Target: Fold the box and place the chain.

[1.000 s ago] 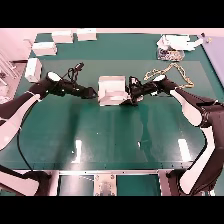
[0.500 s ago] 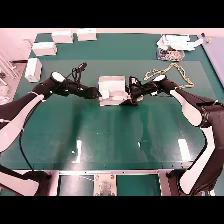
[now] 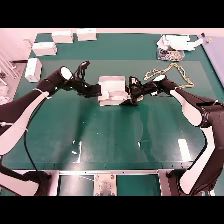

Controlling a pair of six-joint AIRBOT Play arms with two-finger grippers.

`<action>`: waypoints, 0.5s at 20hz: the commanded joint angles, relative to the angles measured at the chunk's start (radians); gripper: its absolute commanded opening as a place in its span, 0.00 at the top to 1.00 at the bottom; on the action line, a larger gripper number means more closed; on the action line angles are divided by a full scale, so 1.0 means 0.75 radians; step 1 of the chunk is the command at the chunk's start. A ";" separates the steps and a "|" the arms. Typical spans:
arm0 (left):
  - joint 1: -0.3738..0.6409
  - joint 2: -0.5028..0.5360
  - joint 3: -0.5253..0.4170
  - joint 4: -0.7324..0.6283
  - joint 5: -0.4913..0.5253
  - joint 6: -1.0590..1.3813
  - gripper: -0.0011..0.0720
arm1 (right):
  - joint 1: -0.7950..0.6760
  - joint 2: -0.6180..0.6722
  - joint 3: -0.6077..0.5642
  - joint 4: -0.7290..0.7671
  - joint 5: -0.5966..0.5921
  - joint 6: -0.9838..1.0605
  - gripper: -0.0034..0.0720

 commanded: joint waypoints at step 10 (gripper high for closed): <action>-0.080 0.000 0.017 0.179 0.039 -0.269 0.58 | 0.001 0.000 -0.001 0.000 0.001 0.001 0.19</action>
